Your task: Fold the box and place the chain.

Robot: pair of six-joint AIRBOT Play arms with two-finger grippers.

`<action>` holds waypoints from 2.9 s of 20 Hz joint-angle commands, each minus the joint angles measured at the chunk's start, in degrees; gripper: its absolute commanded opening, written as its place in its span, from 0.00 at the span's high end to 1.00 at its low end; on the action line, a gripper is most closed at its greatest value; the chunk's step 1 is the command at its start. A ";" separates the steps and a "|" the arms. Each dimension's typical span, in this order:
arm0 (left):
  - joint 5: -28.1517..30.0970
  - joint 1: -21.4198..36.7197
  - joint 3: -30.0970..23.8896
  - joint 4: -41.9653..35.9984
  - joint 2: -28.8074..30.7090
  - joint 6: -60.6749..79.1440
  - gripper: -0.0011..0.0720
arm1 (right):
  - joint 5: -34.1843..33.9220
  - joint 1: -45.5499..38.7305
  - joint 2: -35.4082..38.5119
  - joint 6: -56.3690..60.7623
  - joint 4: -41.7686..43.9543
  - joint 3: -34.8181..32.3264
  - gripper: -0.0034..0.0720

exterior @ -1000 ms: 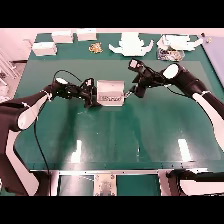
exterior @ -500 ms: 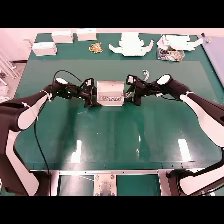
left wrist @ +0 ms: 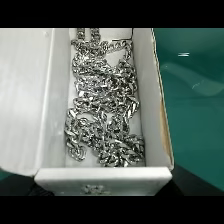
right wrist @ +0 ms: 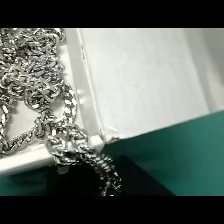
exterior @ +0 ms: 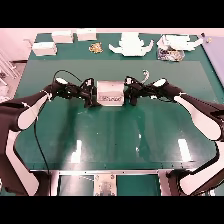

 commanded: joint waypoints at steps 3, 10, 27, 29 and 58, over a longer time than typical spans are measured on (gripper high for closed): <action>0.00 0.04 0.04 0.02 0.04 0.00 0.13 | -10.01 0.02 0.17 6.97 2.23 0.09 0.95; 0.00 0.04 0.04 0.02 0.04 0.02 0.13 | -10.99 2.49 7.65 13.73 2.91 -0.35 0.96; 0.00 0.04 0.04 0.02 0.04 0.02 0.13 | -28.24 18.71 39.10 21.94 -4.57 -13.33 0.96; 0.00 0.04 0.04 0.02 0.04 0.00 0.13 | -30.25 20.22 39.52 21.94 -6.16 -13.31 0.96; 0.02 0.04 0.04 0.02 0.04 0.00 0.13 | -35.36 11.32 44.81 24.94 -17.25 -18.12 0.96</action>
